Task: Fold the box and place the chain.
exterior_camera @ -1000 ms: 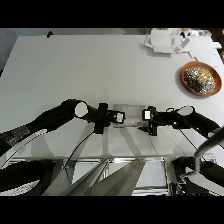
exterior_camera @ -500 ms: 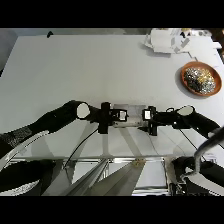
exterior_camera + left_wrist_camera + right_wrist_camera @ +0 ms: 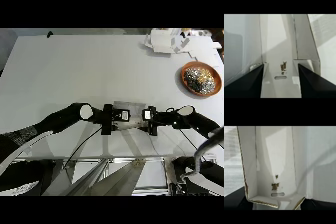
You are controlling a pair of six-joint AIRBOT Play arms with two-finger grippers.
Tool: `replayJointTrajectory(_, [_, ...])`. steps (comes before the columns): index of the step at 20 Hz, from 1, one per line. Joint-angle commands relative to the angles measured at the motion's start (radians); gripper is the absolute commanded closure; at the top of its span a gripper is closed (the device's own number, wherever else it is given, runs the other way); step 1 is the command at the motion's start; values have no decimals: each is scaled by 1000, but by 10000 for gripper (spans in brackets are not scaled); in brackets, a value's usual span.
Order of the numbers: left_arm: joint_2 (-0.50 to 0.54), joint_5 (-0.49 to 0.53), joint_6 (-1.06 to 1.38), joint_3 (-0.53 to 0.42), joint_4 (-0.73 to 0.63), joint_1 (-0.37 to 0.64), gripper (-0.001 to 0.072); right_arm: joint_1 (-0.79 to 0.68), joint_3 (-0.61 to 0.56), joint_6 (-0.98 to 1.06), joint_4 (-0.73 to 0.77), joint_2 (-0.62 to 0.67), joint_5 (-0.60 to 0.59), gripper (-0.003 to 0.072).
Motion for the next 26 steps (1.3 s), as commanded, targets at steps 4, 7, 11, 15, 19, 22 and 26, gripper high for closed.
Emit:
replayJointTrajectory(4, [5,-3,-39,-1,-6,-10,198,0,0,0,0,1,0,271])
replayJointTrajectory(7, [62,-27,-157,-1,-1,0,361,0,0,0,0,1,0,271])
replayJointTrajectory(11, [185,-193,-274,-1,72,47,707,0,0,0,0,1,0,271])
replayJointTrajectory(15, [360,-299,-670,-1,199,158,708,0,0,0,0,1,0,271])
replayJointTrajectory(19, [412,-388,-1173,-39,338,319,708,0,0,0,0,1,0,271])
replayJointTrajectory(22, [345,-325,-1385,-116,309,379,707,0,0,0,0,1,0,271])
replayJointTrajectory(26, [218,-230,-1387,-124,127,381,705,0,0,0,0,1,0,271])
